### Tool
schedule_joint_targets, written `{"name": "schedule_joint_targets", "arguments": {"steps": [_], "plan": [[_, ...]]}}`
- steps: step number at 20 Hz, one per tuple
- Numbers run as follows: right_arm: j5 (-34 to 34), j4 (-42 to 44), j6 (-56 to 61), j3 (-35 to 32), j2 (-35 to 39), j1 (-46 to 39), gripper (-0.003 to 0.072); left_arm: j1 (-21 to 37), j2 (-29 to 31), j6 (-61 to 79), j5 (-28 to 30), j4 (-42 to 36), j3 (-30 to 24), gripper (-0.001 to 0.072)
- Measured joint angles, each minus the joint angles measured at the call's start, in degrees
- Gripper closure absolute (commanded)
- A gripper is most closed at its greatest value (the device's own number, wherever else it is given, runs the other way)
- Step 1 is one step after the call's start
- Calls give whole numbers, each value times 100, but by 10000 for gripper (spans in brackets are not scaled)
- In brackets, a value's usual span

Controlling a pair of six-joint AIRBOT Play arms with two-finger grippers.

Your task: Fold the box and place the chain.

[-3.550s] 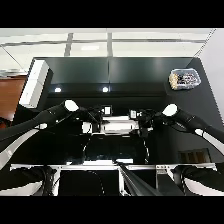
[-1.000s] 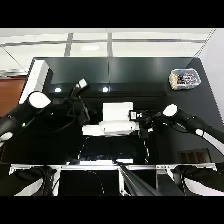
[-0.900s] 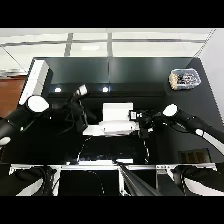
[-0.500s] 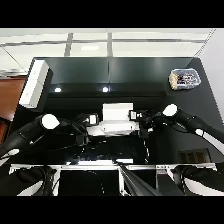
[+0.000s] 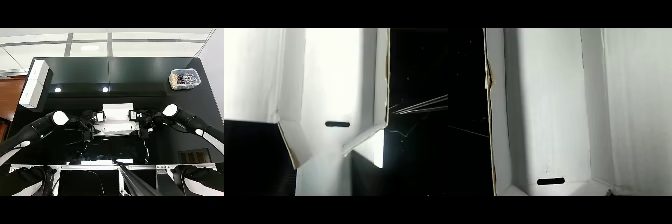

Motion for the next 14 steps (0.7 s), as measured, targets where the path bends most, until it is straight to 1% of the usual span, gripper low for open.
{"name": "schedule_joint_targets", "arguments": {"steps": [2, 3, 4, 5, 7, 11, 14], "plan": [[0, 0, -2, 0, 0, 0, 424, 7, -87, 48, -247, -61, 107, 359], [0, 0, -2, 0, 0, 0, 424, 7, -111, 79, -339, -81, 136, 385], [0, 0, -2, 0, 0, 0, 424, 7, -133, 96, -424, -101, 162, 477], [0, 0, -2, 0, 0, 0, 424, 7, -144, 127, -461, -107, 179, 495], [0, 2, -2, 0, 0, 0, 424, 7, -168, 140, -481, -127, 201, 494], [0, 2, -2, 0, 0, 0, 424, 7, -197, 146, -229, -192, 221, 494], [0, 2, -2, 0, 0, 0, 424, 4, -227, 144, -208, -247, 221, 494]]}}
